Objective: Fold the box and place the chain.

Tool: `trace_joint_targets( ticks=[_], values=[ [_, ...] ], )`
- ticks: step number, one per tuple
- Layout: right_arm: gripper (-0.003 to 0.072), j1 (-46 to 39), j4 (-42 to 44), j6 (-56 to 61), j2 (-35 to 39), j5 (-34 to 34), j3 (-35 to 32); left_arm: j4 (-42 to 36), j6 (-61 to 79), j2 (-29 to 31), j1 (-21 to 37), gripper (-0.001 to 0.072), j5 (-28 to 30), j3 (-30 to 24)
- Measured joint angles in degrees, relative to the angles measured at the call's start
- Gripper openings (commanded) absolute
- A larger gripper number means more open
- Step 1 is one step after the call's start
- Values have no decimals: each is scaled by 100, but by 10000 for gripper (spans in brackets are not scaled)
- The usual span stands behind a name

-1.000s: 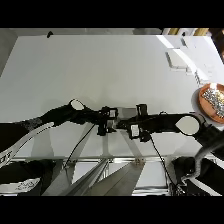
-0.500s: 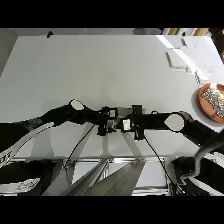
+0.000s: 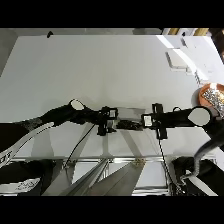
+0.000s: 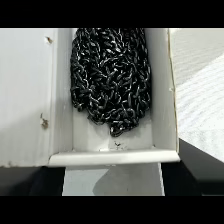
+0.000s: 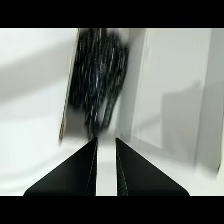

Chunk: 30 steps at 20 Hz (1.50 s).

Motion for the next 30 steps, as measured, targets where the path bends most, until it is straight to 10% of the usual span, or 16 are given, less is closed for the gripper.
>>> trace_joint_targets(
  ticks=[4,7,13,17,30],
  values=[
    [129,-378,-236,-249,37,35,-337,0,0,0,0,273,0,0],
    [275,-468,-151,-446,39,-179,-647,-2,0,0,0,273,0,0],
    [264,-514,636,-782,-396,-614,-903,0,0,0,0,273,0,0],
    [106,-518,914,-890,-688,-743,-933,0,2,-2,0,273,0,0],
    [141,-518,1119,-931,-800,-828,-940,0,0,0,0,273,0,0]
  ],
)
